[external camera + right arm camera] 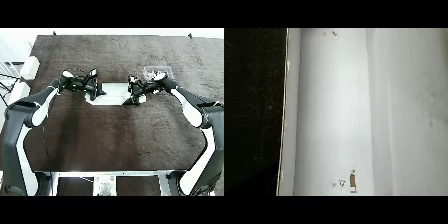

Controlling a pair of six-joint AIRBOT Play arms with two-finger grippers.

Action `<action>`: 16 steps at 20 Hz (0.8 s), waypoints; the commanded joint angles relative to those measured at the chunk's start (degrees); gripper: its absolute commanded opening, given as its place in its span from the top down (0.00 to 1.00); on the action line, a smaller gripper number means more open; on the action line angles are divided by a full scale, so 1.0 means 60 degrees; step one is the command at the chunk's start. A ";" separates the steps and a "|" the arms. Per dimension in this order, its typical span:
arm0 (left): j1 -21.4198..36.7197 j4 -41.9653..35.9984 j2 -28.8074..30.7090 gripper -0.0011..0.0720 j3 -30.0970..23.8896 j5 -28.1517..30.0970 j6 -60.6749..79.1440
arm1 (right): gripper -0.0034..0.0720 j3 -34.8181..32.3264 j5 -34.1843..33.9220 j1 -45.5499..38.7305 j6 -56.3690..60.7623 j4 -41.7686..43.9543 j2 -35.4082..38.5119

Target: Fold the box and place the chain.

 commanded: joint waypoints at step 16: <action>0.0000 0.0004 -0.0004 0.96 0.0000 0.0004 0.0004 | 0.30 -0.0007 0.0066 -0.0029 0.0004 0.0011 -0.0007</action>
